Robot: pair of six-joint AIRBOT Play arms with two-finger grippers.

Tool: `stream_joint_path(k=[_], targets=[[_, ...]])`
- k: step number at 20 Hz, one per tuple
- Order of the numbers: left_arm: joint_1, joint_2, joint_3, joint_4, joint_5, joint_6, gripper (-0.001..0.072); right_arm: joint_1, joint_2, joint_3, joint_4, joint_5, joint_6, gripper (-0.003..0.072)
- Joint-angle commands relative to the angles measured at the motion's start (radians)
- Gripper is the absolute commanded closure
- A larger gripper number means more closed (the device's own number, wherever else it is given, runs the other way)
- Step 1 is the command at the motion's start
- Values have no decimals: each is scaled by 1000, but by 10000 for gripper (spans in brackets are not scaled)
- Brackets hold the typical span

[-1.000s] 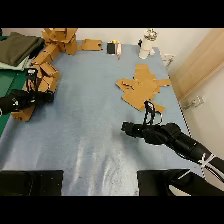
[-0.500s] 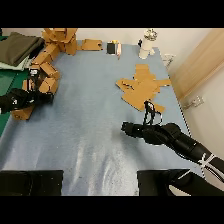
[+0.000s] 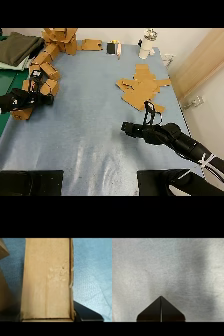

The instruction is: Fold the box.

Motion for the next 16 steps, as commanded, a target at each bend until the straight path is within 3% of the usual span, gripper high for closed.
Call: stream_joint_path(k=[1,7,10,14,16], targets=[[2,8,1,43,-3,0,-11,1,1,0,2,0,0,682],[34,74,2,48,-80,0,-11,1,1,0,6,0,0,682],[72,135,3,66,-206,-5,-11,1,1,0,8,0,0,682],[82,243,3,270,-317,-110,-11,1,0,0,18,-1,-1,682],[80,316,3,305,-397,-164,-11,1,0,0,27,-8,-3,682]])
